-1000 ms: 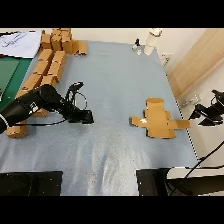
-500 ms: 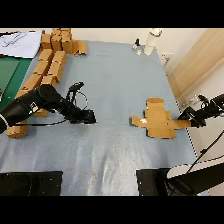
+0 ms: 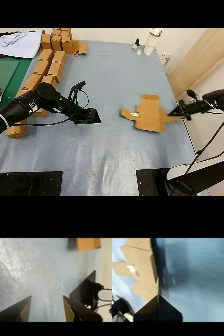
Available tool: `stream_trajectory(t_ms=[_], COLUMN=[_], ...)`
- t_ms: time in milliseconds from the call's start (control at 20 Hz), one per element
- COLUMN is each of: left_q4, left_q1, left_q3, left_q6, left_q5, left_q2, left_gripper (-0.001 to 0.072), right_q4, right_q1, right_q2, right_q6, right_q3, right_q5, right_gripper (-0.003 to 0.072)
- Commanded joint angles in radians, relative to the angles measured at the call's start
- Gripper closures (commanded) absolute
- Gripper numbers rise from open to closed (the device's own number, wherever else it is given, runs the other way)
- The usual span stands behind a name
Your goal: Fold the box.
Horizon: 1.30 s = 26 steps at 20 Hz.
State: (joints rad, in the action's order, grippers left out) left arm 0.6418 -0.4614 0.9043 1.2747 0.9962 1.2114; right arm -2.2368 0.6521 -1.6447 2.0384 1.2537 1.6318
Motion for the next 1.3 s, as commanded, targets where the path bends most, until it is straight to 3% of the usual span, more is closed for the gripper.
stream_trajectory(t_ms=[0,150,450,750,1050,1250], left_q4=[-0.067,-0.066,0.002,0.039,0.02,-0.157], left_q1=[0.039,0.103,0.185,0.195,0.195,0.195], left_q3=[0.029,0.057,0.056,0.054,0.055,0.055], left_q6=[-0.072,-0.1,-0.14,-0.218,-0.278,-0.426], left_q5=[0.073,0.108,0.183,0.171,0.148,0.148], left_q2=[0.0,0.0,0.0,0.045,0.211,0.286], left_gripper=[0.012,0.012,0.012,0.0122,0.0121,0.0121], right_q4=[-0.178,-0.18,-0.207,-0.227,-0.156,-0.141], right_q1=[-0.161,-0.377,-0.701,-0.819,-0.841,-0.841], right_q2=[0.05,0.137,0.393,0.695,0.899,0.902], right_q6=[0.005,0.005,0.031,0.055,0.155,0.154], right_q3=[-0.036,-0.145,-0.541,-0.856,-0.929,-0.931], right_q5=[-0.059,-0.223,-0.605,-0.753,-0.801,-0.797], right_gripper=[0.0682,0.0682,0.0683,0.0684,0.0683,0.0683])
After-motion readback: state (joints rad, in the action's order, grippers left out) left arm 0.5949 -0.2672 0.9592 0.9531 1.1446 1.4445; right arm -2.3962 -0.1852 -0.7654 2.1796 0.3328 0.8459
